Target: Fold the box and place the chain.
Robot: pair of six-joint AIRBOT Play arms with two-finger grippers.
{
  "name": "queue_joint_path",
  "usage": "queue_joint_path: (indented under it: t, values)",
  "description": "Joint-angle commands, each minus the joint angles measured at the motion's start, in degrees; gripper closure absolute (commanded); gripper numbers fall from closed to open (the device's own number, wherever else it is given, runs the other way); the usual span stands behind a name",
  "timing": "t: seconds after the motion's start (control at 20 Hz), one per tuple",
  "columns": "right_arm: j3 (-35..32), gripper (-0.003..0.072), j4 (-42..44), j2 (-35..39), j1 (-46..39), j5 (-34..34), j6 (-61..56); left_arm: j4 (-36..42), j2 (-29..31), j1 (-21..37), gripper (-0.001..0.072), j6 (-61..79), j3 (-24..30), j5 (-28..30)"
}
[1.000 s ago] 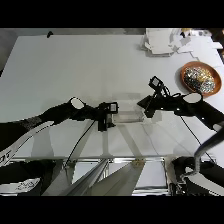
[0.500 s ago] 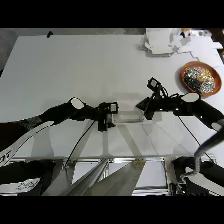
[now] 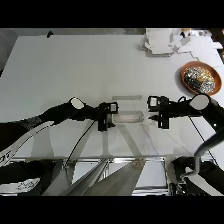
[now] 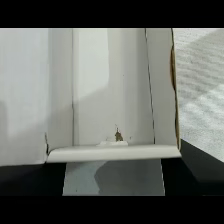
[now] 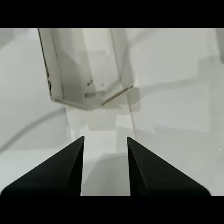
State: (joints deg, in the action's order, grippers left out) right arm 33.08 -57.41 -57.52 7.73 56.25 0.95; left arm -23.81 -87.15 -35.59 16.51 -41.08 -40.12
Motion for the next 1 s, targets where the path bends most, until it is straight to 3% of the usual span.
queue_joint_path:
  t: [0.0, 0.25, 0.7, 0.95]
  values:
    - [0.04, 0.0504, -1.57, -0.39, 0.07, 1.36, 5.2, 0.02, 0.04, 0.02, 0.0438, 0.0, 0.02, 0.0]
    - [0.02, 0.0518, 2.27, -2.27, 0.07, 0.33, 12.68, 0.0, 0.04, 0.02, 0.0438, 0.0, 0.02, 0.02]
    - [0.02, 0.0516, 5.9, -6.4, 4.66, -6.1, 12.61, 0.0, 0.04, 0.02, 0.0438, 0.0, 0.02, 0.02]
    - [-0.02, 0.0527, 10.16, -6.43, 4.66, -5.97, 12.61, 0.02, 0.04, 0.02, 0.0438, 0.0, 0.02, 0.02]
